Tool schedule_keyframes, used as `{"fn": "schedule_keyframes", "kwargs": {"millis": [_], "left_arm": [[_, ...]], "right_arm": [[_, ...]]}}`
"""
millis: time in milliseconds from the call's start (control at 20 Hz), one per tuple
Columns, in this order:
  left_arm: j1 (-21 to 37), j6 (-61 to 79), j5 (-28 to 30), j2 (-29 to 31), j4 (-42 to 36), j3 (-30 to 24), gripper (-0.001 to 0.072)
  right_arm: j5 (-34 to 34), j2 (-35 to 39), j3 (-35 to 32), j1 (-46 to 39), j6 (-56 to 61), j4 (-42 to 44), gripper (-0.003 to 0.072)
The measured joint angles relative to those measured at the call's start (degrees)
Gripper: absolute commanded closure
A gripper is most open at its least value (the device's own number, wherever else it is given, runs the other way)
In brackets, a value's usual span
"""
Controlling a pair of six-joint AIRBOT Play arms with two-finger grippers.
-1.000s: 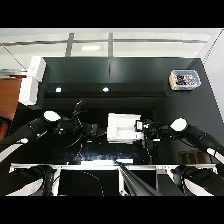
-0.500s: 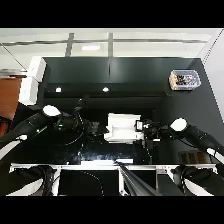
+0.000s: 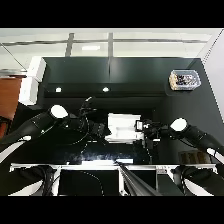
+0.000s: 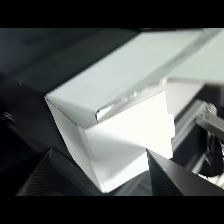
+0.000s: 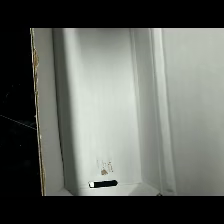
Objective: Fold the box and place the chain.
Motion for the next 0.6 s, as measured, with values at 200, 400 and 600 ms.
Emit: {"fn": "schedule_keyframes", "kwargs": {"millis": [200, 400, 600], "left_arm": [[-2.32, -5.92, 2.01, 0.00, 3.80, 1.64, 0.0024], [-5.18, -13.60, 4.24, 0.00, 8.63, 2.32, 0.0024], [-8.63, -20.90, 7.26, 0.00, 13.05, 2.54, 0.0024]], "right_arm": [[-0.02, -0.02, 0.00, 0.00, 0.00, 0.00, 0.0452], [-0.02, 0.00, 0.00, 0.00, 0.00, 0.00, 0.0452], [-0.02, 0.00, 0.00, 0.00, 0.00, 0.00, 0.0452]]}}
